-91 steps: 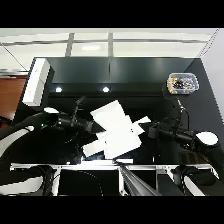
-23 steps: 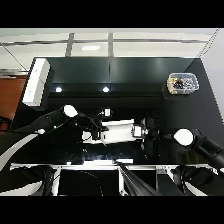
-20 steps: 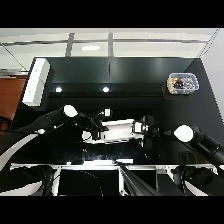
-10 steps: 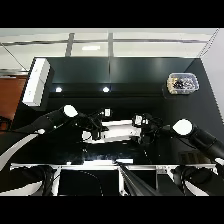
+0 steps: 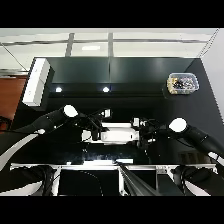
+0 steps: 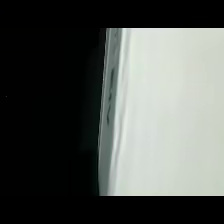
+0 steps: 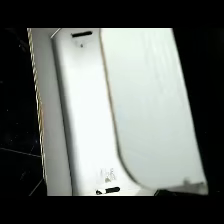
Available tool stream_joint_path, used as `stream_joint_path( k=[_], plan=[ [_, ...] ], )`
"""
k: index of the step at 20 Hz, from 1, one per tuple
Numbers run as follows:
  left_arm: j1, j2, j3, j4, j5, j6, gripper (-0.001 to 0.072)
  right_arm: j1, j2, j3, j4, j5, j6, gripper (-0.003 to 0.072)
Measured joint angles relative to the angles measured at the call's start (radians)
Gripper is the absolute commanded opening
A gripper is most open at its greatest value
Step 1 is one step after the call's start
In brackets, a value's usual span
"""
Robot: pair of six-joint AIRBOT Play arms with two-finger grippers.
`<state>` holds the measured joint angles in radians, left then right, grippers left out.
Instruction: Fold the box and place the chain.
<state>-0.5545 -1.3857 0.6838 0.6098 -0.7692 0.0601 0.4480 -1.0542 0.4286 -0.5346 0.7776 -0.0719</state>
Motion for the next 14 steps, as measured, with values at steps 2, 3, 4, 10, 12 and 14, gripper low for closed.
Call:
stream_joint_path(
  k=[2,3,4,10,12,14],
  plan=[
    [0.000,0.000,0.000,0.000,0.000,-0.002,0.0027,0.000,-0.012,-0.005,0.000,0.001,-0.016,0.0700],
    [0.000,0.000,0.000,0.000,0.000,-0.003,0.0026,0.000,-0.019,-0.007,0.000,-0.002,-0.027,0.0699],
    [0.000,0.000,0.000,0.000,0.000,-0.003,0.0027,0.000,-0.025,-0.009,0.000,-0.009,-0.037,0.0699],
    [0.000,0.000,0.000,0.000,0.002,-0.005,0.0027,0.000,-0.045,-0.011,0.001,-0.041,-0.096,0.0700],
    [0.000,0.000,0.000,0.000,0.002,-0.005,0.0027,0.000,-0.056,-0.011,0.002,-0.045,-0.108,0.0699],
    [0.000,0.000,0.000,0.000,0.002,-0.005,0.0027,0.002,-0.068,-0.011,0.002,-0.047,-0.121,0.0699]
  ],
)
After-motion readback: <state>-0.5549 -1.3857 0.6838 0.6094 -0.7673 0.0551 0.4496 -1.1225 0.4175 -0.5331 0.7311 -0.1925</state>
